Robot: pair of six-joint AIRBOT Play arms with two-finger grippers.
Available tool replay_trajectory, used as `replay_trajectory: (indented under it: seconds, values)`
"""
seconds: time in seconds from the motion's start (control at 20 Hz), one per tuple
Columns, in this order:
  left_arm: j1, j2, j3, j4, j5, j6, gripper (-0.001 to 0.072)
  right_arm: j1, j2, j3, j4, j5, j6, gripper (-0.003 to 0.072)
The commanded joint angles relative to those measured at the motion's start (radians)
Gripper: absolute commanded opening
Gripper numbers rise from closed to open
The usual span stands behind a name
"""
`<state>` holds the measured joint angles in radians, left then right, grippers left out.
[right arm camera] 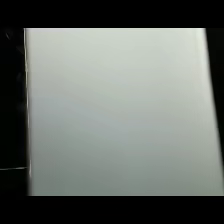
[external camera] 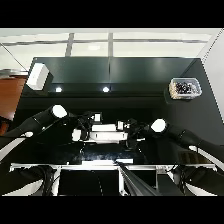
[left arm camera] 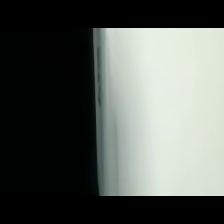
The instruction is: Fold the box and place the chain.
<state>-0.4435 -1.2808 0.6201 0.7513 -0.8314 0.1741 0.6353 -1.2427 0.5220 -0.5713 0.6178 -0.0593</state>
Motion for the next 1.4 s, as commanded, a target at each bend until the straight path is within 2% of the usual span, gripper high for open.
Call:
replay_trajectory:
  seconds: [0.0, 0.1, 1.1, 1.15, 1.35]
  values:
    - [0.001, 0.0, 0.0, 0.002, 0.0, 0.001, 0.0028, -0.029, 0.0, 0.0, -0.009, 0.035, 0.004, 0.0597]
    - [0.001, -0.001, 0.0, 0.002, 0.0, 0.001, 0.0028, -0.037, 0.0, 0.0, -0.009, 0.049, 0.004, 0.0615]
    - [0.001, -0.002, 0.0, 0.0, -0.001, 0.001, 0.0028, -0.039, -0.001, -0.001, -0.032, 0.033, 0.004, 0.0601]
    - [0.001, -0.002, 0.0, 0.0, -0.001, 0.001, 0.0028, -0.039, -0.001, -0.001, -0.032, 0.033, 0.004, 0.0563]
    - [0.001, -0.002, 0.0, 0.0, 0.0, 0.001, 0.0028, -0.039, -0.001, -0.001, -0.032, 0.033, 0.004, 0.0534]
